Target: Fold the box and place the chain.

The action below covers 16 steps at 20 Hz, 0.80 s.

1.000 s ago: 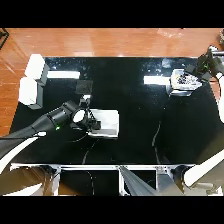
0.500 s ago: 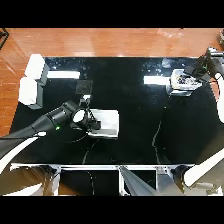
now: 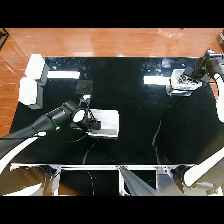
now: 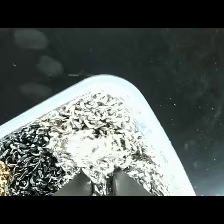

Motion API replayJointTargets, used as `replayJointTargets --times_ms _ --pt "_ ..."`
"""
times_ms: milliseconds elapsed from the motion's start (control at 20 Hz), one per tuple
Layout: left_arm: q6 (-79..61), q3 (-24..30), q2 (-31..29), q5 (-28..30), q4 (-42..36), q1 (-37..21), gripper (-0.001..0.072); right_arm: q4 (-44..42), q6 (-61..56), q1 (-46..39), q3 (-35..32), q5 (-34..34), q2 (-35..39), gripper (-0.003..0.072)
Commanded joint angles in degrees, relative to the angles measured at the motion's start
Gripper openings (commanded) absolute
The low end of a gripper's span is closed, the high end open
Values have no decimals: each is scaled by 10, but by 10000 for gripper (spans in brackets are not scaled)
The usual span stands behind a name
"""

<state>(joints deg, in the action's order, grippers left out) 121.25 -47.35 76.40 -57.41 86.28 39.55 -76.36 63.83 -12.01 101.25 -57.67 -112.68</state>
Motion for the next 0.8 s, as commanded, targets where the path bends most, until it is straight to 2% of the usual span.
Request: replayJointTargets --times_ms 0,350,750 --pt "0 0 0 0 0 0 19 -1 1 0 0 -32 3 19" --pt "0 0 0 -1 0 0 19 -8 82 -11 7 -33 109 18" --pt "0 0 0 -2 0 0 19 -124 229 -31 73 -70 258 18"
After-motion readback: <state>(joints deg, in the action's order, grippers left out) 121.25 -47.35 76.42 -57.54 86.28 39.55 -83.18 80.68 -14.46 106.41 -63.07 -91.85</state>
